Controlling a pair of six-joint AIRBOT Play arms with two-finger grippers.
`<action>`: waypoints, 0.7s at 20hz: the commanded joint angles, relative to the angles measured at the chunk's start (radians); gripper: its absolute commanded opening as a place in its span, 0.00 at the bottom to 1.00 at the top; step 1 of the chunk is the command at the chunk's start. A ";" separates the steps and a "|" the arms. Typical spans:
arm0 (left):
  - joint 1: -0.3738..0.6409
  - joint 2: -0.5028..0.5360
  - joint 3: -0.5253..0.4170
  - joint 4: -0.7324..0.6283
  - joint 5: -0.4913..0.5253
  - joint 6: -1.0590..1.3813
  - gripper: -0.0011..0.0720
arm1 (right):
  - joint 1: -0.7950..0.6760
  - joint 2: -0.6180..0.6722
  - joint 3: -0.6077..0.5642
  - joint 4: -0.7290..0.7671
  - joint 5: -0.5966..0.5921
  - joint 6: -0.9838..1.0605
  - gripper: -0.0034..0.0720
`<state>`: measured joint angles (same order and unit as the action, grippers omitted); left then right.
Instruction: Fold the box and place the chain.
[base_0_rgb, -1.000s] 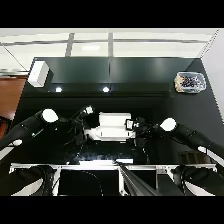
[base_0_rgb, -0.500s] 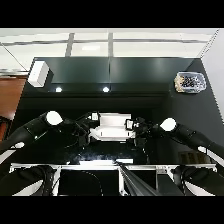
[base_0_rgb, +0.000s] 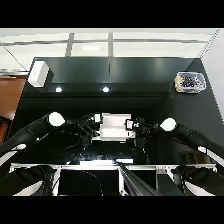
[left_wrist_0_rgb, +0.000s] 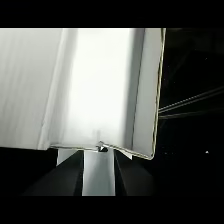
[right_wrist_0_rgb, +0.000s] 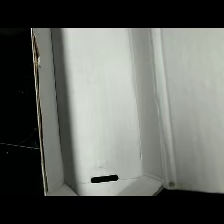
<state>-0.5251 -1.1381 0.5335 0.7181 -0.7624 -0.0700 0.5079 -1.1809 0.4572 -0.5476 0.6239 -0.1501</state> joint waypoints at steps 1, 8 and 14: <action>-0.019 0.001 0.000 -0.035 0.010 0.010 0.31 | 0.001 0.000 0.000 0.000 0.000 0.000 0.54; -0.020 -0.039 0.000 -0.190 0.038 0.018 0.31 | 0.001 0.000 0.000 0.000 0.000 0.000 0.54; -0.019 -0.039 0.000 -0.151 0.042 -0.016 0.42 | 0.001 0.000 0.000 0.000 0.000 0.000 0.54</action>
<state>-0.5442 -1.1751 0.5335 0.5606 -0.7246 -0.0780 0.5079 -1.1809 0.4572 -0.5476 0.6231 -0.1497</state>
